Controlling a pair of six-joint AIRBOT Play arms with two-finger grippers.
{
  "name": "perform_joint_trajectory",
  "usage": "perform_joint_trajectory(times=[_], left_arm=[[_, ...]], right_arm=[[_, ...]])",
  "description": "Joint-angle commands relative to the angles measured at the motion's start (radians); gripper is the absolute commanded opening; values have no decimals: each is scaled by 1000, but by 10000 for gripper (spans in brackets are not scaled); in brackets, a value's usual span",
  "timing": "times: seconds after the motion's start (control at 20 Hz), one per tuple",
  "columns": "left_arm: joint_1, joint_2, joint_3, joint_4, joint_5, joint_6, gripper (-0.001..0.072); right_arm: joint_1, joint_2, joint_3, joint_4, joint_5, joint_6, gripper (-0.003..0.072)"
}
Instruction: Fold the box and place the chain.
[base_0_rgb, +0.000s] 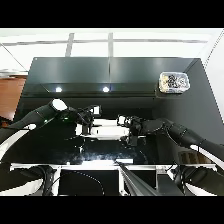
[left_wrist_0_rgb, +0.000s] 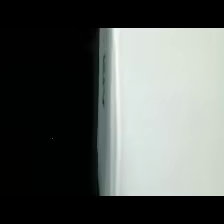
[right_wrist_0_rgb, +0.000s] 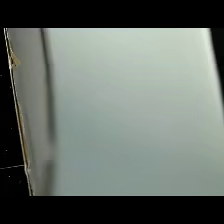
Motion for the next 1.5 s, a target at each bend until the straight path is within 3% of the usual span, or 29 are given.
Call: perform_joint_trajectory(times=[0.0,0.3,0.35,0.4,0.5,0.55,0.65,0.7,0.75,0.8,0.85,0.9,1.0,1.1,1.15,1.3,1.45], left_arm=[[0,0,0,0,0,0,28],[0,2,1,-3,-19,-19,35],[2,4,2,-1,-20,-45,121],[4,8,6,8,-28,-68,254],[16,32,15,46,-58,-84,396],[26,56,18,61,-63,-90,431],[54,116,18,79,-63,-154,432],[71,149,18,99,-66,-207,475],[93,188,18,138,-85,-272,566],[117,229,18,185,-117,-362,568],[141,265,18,223,-160,-460,565],[165,304,18,235,-217,-584,470],[195,354,18,222,-354,-721,23],[179,356,5,164,-481,-724,27],[159,355,-14,116,-473,-723,27],[71,342,-61,19,-272,-722,27],[3,300,-69,-68,24,-704,28]], right_arm=[[0,-6,0,-3,7,2,536],[0,-6,0,-8,9,2,535],[0,-6,0,-8,8,2,535],[0,-6,0,-8,4,2,535],[0,-6,0,-8,-4,2,535],[0,-6,0,-8,-6,2,535],[0,-6,0,-11,-6,2,536],[0,-6,0,-11,-7,2,536],[0,-6,0,-16,-6,2,536],[0,-6,0,-32,-5,2,536],[0,-6,0,-39,-5,2,536],[0,-6,0,-55,-5,2,536],[0,-6,0,-60,-6,2,536],[0,-6,0,-60,-6,2,536],[0,-6,0,-60,-6,2,536],[1,-6,0,-59,-7,2,536],[1,-6,0,-56,-14,2,536]])
